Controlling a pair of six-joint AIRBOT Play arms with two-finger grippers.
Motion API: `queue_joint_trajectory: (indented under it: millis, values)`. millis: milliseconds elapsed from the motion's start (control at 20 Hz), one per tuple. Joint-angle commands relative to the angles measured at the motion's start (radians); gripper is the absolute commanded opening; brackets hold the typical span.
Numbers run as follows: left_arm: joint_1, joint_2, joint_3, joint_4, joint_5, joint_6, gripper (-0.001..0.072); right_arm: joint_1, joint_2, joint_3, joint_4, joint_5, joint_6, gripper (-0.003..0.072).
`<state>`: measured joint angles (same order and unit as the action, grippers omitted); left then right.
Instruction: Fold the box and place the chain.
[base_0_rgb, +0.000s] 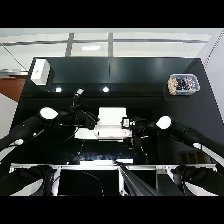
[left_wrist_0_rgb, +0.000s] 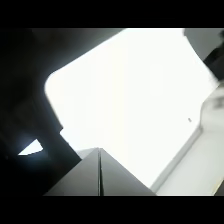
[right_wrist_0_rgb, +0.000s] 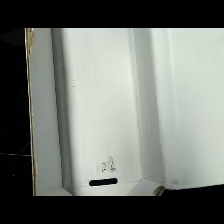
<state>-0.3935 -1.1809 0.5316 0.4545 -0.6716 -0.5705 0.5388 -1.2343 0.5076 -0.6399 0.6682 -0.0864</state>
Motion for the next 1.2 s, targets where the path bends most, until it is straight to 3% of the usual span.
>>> queue_joint_trajectory:
  millis: [0,250,300,350,400,500,600,700,800,900,1050,1150]
  values:
    - [0.001,-0.049,0.0,0.006,-0.045,0.024,0.0026,-0.001,0.0,-0.001,0.001,0.0,0.001,0.0535]
    - [0.062,0.066,0.1,0.153,-0.069,0.024,0.0031,-0.001,0.0,-0.001,0.001,0.0,0.001,0.0535]
    - [0.079,0.095,0.116,0.19,-0.095,0.024,0.0098,-0.001,0.0,-0.001,0.001,0.0,0.001,0.0535]
    - [0.095,0.123,0.125,0.251,-0.1,0.024,0.0435,-0.001,0.0,-0.001,0.001,0.0,0.001,0.0535]
    - [0.111,0.147,0.126,0.343,-0.097,-0.001,0.0708,-0.001,0.0,-0.001,0.001,0.0,0.001,0.0535]
    - [0.152,0.174,0.126,0.538,-0.124,-0.05,0.0712,-0.001,0.0,-0.001,0.001,0.001,0.001,0.0535]
    - [0.175,0.167,0.123,0.62,-0.225,-0.018,0.069,-0.001,0.0,-0.001,0.001,0.001,0.001,0.0535]
    - [0.173,0.146,0.106,0.624,-0.341,0.182,0.0689,-0.001,0.0,-0.001,0.001,0.001,0.001,0.0535]
    - [0.154,0.131,0.071,0.577,-0.384,0.389,0.0689,-0.001,0.0,-0.001,0.001,0.001,0.001,0.0535]
    - [0.119,0.124,0.042,0.497,-0.37,0.498,0.0689,-0.001,0.0,-0.001,0.001,0.001,0.001,0.0535]
    - [0.065,0.12,0.019,0.4,-0.256,0.496,0.0684,-0.001,0.0,-0.001,0.0,0.001,0.001,0.0535]
    - [0.027,0.109,0.014,0.389,-0.237,0.497,0.0673,-0.001,0.0,-0.001,0.001,0.001,0.001,0.0535]
